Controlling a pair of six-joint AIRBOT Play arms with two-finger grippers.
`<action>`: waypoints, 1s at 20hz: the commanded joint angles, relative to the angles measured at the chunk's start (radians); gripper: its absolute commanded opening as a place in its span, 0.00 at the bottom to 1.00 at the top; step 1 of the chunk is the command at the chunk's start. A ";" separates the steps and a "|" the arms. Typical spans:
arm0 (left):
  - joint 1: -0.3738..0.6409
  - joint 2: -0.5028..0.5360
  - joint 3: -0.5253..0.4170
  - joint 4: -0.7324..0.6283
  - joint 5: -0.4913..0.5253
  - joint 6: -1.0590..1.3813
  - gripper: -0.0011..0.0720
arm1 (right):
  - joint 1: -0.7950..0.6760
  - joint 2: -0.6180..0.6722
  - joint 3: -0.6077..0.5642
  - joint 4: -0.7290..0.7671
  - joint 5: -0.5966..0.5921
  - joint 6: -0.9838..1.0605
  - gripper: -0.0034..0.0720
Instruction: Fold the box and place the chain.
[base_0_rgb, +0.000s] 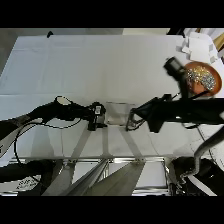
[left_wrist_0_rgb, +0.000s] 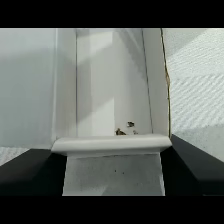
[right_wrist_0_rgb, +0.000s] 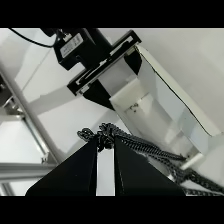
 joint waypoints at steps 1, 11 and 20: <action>0.000 0.000 0.001 0.000 0.000 0.000 0.36 | 0.089 -0.076 -0.061 -0.004 -0.167 0.001 0.06; 0.000 0.000 0.001 0.000 0.000 0.000 0.36 | 0.127 -0.310 -0.063 -0.036 -0.224 0.057 0.06; 0.000 0.000 0.001 0.000 0.000 0.000 0.36 | 0.127 -0.387 -0.063 -0.012 -0.216 0.080 0.08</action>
